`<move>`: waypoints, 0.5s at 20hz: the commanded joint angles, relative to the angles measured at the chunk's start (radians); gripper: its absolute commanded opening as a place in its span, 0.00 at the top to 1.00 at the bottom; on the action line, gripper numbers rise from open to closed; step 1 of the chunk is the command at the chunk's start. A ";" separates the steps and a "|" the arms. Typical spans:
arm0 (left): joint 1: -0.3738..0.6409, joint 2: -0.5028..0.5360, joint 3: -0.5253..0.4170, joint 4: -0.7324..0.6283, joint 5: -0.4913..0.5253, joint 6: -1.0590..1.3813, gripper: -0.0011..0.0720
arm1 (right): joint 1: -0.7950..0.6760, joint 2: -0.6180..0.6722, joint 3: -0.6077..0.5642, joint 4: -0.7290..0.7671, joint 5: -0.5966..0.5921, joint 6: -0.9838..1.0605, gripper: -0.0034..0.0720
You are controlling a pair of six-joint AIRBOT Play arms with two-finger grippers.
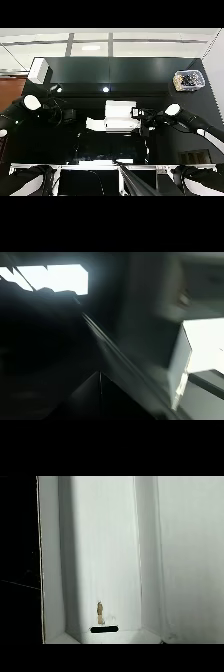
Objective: Fold the box and place the chain.
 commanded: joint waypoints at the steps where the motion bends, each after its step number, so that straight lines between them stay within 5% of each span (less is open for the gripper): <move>1: 0.016 -0.082 -0.042 -0.184 -0.016 0.018 0.95 | 0.001 -0.001 0.000 0.000 0.000 0.000 0.70; 10: -0.080 -0.259 -0.040 -0.537 0.061 0.329 0.95 | 0.001 -0.001 0.000 0.001 0.000 0.000 0.70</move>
